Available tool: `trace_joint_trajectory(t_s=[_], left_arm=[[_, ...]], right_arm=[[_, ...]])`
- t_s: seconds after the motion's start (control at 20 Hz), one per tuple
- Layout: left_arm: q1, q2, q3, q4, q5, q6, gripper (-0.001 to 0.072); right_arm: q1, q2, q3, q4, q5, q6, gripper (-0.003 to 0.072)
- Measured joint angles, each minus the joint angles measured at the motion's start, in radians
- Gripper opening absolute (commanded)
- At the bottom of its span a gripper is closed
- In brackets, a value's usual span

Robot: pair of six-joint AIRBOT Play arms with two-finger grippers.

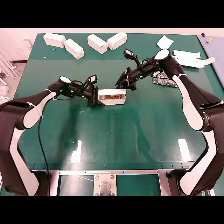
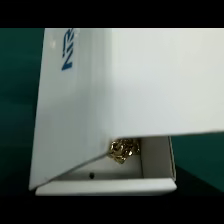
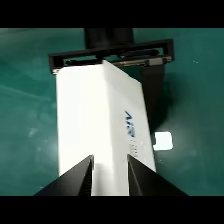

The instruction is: Fold the box and place the chain.

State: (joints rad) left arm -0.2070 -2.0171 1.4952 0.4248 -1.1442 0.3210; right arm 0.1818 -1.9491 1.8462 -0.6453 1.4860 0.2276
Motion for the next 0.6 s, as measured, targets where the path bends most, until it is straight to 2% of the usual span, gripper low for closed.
trace_joint_trajectory(t_s=[0.15,0.2,0.6], left_arm=[[0.000,0.000,0.000,0.000,0.000,0.000,0.0627],[0.000,0.000,0.000,0.000,0.000,0.000,0.0627],[0.000,0.000,0.000,0.000,0.000,0.000,0.0627]], right_arm=[[0.001,0.004,-0.004,-0.003,0.023,-0.002,0.0257],[0.003,0.004,-0.006,-0.006,0.027,-0.002,0.0185],[0.027,0.004,-0.018,-0.063,0.002,-0.031,0.0197]])
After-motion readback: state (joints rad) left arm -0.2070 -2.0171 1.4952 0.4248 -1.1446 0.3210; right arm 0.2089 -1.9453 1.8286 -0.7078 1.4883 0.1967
